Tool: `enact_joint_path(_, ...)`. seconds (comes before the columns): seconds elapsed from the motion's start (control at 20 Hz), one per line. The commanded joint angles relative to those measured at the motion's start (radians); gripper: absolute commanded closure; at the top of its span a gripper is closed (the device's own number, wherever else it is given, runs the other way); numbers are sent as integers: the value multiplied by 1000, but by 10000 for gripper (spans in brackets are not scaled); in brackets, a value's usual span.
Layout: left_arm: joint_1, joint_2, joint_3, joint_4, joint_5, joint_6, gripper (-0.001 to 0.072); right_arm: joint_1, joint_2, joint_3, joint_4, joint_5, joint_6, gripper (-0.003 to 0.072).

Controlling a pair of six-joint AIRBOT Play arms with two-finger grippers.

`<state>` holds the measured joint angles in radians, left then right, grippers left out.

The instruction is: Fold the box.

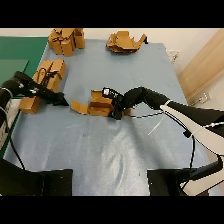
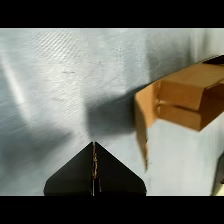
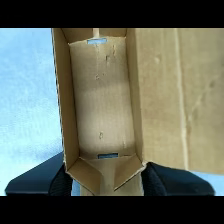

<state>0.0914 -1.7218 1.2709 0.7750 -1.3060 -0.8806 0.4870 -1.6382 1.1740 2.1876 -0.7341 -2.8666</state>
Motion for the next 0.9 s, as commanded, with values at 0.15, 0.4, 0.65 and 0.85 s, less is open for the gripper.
enact_joint_path(0.15,-152,-46,0,-44,13,-48,693,-1,0,0,0,4,1,415)
enact_joint_path(0.4,-180,-46,3,-179,-50,27,690,-1,0,0,0,0,1,415)
enact_joint_path(0.65,-146,-46,39,-245,-105,54,602,-1,0,0,0,-1,1,418)
enact_joint_path(0.85,-138,-46,41,-300,-138,80,523,-1,0,0,0,0,1,423)
